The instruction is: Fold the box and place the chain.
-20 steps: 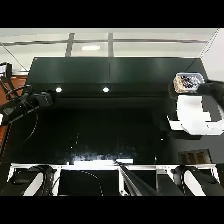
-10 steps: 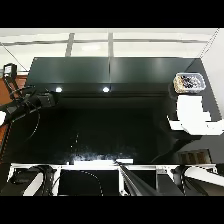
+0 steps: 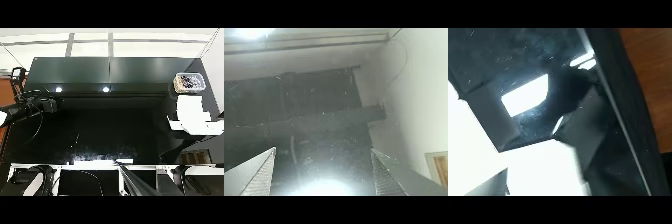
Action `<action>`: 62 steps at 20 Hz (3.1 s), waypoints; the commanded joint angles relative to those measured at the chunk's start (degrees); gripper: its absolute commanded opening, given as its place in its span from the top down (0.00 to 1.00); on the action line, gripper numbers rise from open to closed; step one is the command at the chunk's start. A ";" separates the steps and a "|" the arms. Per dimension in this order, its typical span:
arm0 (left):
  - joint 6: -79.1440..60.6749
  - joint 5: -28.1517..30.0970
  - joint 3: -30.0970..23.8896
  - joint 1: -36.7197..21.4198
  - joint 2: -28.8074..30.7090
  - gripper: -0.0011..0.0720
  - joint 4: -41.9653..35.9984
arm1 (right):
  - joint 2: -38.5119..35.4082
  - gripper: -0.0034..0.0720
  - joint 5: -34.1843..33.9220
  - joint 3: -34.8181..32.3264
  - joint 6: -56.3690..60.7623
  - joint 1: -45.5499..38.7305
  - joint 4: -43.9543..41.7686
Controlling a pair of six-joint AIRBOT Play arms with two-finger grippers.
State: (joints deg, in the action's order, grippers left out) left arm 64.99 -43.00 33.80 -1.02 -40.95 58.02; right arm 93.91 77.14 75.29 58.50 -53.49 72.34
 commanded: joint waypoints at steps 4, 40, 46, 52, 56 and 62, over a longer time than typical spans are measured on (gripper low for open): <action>-0.17 -0.37 -0.02 0.11 -0.04 0.01 -0.07 | 1.01 0.88 5.14 0.59 -8.07 -0.20 -0.17; -25.11 -13.64 3.06 15.74 -40.11 0.01 -47.67 | -50.31 0.94 -19.45 -56.74 -22.01 48.89 -48.24; -38.27 -28.17 10.75 17.42 -49.77 0.07 -45.72 | -50.31 0.94 -18.18 -56.72 -21.99 48.89 -47.63; -43.21 -28.79 13.97 19.56 -50.60 0.16 -38.45 | -50.31 0.94 -18.05 -56.74 -21.90 48.89 -45.16; -44.28 -26.29 13.97 22.75 -50.60 0.34 -36.30 | -50.31 0.94 -18.05 -56.72 -21.88 48.87 -44.72; -45.59 -26.21 13.99 24.22 -50.58 0.95 -35.26 | -50.31 0.94 -18.08 -56.70 -21.88 48.85 -44.61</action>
State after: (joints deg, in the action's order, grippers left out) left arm 20.12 -69.32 47.70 22.90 -91.48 22.04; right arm 43.64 59.13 18.55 36.58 -4.62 27.64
